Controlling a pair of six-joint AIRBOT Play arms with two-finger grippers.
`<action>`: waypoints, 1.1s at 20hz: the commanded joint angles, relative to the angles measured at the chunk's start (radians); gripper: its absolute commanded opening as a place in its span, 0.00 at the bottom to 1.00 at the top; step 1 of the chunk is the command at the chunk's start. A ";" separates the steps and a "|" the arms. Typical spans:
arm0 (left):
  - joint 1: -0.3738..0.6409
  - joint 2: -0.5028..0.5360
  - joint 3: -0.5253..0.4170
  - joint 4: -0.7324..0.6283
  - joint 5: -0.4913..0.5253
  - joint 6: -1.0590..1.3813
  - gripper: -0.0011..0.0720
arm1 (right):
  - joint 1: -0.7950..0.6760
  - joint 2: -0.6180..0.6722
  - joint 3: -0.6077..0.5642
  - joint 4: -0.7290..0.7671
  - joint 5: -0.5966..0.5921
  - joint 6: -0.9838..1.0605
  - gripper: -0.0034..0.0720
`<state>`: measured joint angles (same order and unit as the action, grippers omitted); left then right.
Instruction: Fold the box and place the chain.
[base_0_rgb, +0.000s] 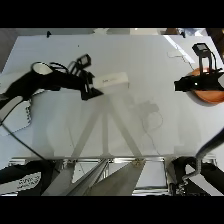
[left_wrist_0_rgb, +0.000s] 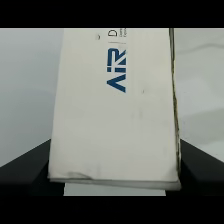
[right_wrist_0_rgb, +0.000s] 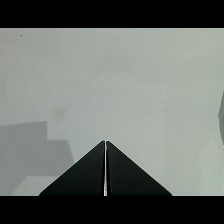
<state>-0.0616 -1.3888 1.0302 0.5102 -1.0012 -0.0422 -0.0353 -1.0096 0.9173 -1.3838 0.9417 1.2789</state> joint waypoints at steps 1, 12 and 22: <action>0.053 0.126 0.001 0.026 0.174 -0.112 0.02 | 0.000 0.001 0.001 0.000 0.000 0.000 0.07; 0.293 0.040 0.000 0.630 0.615 -0.967 0.01 | 0.000 0.001 0.001 0.000 0.000 0.000 0.07; 0.336 -0.236 0.000 0.900 0.513 -1.223 0.02 | 0.000 0.001 0.001 0.000 0.000 0.000 0.07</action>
<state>0.2687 -1.5677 1.0306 1.3579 -0.4644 -1.2144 -0.0353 -1.0096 0.9173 -1.3838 0.9421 1.2785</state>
